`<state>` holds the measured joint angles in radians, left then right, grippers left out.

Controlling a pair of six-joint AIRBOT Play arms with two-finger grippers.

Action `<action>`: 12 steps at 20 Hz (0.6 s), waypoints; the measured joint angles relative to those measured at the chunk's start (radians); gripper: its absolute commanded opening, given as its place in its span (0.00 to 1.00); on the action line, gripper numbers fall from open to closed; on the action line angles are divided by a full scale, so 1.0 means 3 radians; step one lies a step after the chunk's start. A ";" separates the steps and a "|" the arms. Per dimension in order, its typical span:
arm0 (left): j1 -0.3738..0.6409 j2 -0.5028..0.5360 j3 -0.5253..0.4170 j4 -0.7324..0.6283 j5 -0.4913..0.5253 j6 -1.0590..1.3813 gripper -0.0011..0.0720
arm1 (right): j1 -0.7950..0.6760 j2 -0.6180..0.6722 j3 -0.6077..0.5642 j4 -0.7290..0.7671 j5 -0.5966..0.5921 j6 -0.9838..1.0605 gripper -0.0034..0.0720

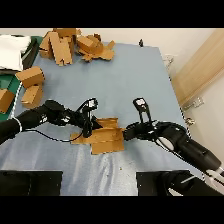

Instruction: Fold the box.

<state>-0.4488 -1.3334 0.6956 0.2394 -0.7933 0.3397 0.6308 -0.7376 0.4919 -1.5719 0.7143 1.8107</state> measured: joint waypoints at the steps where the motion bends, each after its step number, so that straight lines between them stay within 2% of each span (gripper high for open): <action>1: 0.0000 0.0000 0.0001 0.0000 0.0001 -0.0037 0.04 | 0.0004 0.0083 -0.0001 -0.0001 0.0156 -0.0046 0.05; 5: 0.0009 -0.0001 0.0033 0.0013 -0.0001 -0.0137 0.04 | 0.0004 0.0271 0.0014 -0.0023 0.0324 -0.0210 0.05; 12: 0.0006 -0.0003 0.0098 0.0156 -0.0104 -0.0380 0.04 | 0.0003 0.0328 0.0017 -0.0177 0.0450 -0.0423 0.05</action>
<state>-0.4469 -1.3342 0.7250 0.2863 -0.8246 0.2256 0.6315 -0.6392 0.4969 -1.6249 0.8494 1.6836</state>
